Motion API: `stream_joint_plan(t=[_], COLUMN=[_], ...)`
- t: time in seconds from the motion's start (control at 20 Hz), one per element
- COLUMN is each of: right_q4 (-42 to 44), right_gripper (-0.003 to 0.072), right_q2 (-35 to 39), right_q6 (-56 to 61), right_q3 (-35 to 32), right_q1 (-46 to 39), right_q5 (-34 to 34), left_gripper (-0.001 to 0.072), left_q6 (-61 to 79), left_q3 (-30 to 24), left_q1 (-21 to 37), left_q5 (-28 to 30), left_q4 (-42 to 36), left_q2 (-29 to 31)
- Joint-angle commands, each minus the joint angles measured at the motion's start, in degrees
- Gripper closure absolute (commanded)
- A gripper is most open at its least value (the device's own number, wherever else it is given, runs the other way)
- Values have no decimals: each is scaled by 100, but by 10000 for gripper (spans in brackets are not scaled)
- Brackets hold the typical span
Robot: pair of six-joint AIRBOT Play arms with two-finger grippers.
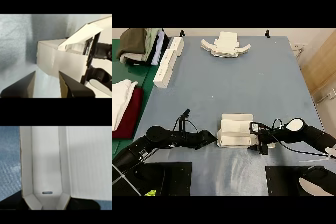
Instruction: Fold the box.
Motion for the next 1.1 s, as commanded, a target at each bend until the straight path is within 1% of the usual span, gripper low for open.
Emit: stream_joint_plan(t=[0.0, 0.25, 0.45, 0.65, 0.75, 0.8, 0.9, 1.0, 1.05], right_q4=[2, 2, 2, 2, 2, 0, 2, 2, 2], right_gripper=[176, 176, 176, 176, 176, 176, 176, 176, 176], right_q2=[4, 4, 4, 4, 4, 4, 4, 4, 4], right_q6=[2, 2, 0, 2, 2, 2, 0, 0, 2], right_q3=[0, 2, 2, 2, 0, 2, 2, 0, 2], right_q1=[-4, -4, -4, -4, -4, -4, -4, -4, -4], right_q5=[0, 0, 0, 0, 0, 0, -2, 0, 0], left_gripper=[258, 257, 257, 258, 258, 259, 259, 259, 259], left_q6=[197, 315, 546, 586, 525, 420, -179, -1032, -1508], left_q3=[2, 4, 7, 9, 15, 50, 227, 518, 675], left_q1=[-81, -81, -81, -83, -92, -153, -446, -857, -1062], left_q5=[153, 188, 348, 144, 142, 160, 317, 597, 649], left_q4=[-308, -531, -1029, -887, -763, -625, -20, 863, 1351], left_q2=[2, 0, 0, 0, 0, 0, 0, -7, -50])
